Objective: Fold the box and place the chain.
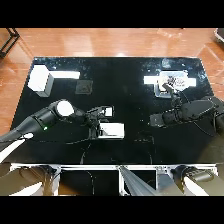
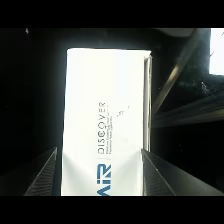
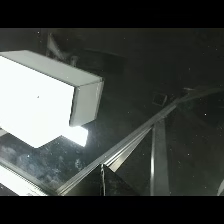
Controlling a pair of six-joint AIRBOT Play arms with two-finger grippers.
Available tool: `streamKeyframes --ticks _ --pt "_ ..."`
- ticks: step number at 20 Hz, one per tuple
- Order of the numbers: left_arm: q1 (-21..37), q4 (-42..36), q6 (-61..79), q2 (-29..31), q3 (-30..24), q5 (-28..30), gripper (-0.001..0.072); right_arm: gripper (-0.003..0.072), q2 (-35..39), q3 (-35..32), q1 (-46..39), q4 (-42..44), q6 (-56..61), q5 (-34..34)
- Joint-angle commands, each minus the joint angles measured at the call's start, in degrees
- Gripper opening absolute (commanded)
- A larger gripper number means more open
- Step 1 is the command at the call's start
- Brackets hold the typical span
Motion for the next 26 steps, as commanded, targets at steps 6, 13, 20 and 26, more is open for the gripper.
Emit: streamKeyframes --ticks 6,13,20,26 --pt "-0.22 0.04 -0.07 0.31 0.04 -1.22 0.0640 0.0019 0.04 0.00 0.00 0.02 0.04 0.00" --pt "-1.42 0.28 -0.07 0.31 0.04 1.18 0.0640 0.0019 0.04 0.00 0.00 0.07 0.04 -0.02" --pt "-1.42 1.86 -1.18 0.31 0.04 1.18 0.0640 0.0018 0.04 0.00 0.00 0.22 0.04 -0.04" --pt "-1.46 2.91 -1.57 0.31 0.04 0.87 0.0640 0.0019 0.04 0.00 0.00 0.22 0.02 0.00"
